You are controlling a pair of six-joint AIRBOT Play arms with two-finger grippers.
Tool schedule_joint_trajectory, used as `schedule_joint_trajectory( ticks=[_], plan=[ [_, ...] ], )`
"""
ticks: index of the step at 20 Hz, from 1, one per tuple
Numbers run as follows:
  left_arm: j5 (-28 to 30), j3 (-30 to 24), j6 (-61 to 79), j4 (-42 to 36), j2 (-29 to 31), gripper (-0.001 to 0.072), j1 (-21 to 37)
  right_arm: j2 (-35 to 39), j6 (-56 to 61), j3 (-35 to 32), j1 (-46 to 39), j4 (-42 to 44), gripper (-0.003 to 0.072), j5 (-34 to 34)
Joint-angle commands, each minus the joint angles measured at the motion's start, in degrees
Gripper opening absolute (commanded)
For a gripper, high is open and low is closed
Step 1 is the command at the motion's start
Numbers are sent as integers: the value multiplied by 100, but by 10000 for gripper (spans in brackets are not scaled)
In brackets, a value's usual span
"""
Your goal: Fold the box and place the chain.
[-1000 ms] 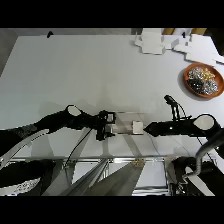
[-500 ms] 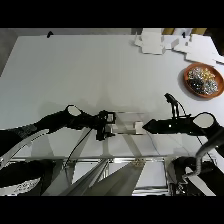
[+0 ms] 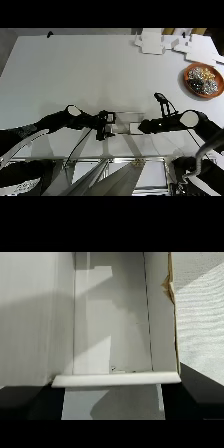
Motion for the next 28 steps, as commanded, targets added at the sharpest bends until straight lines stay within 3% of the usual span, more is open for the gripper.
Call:
schedule_joint_trajectory(
  ticks=[1,9,19,25,28],
  plan=[
    [0,0,2,2,4,207,2,-323,1180,413,562,-992,281,-83],
    [0,0,2,2,4,207,2,-1292,2640,1161,1386,-1799,281,304],
    [0,0,2,2,4,207,2,-1735,3991,1235,1810,-2942,270,337],
    [0,0,2,2,4,207,2,-1742,3989,1244,1821,-3130,165,334],
    [0,0,2,2,4,207,2,-1742,3985,1244,1821,-3130,45,258]
  ],
)
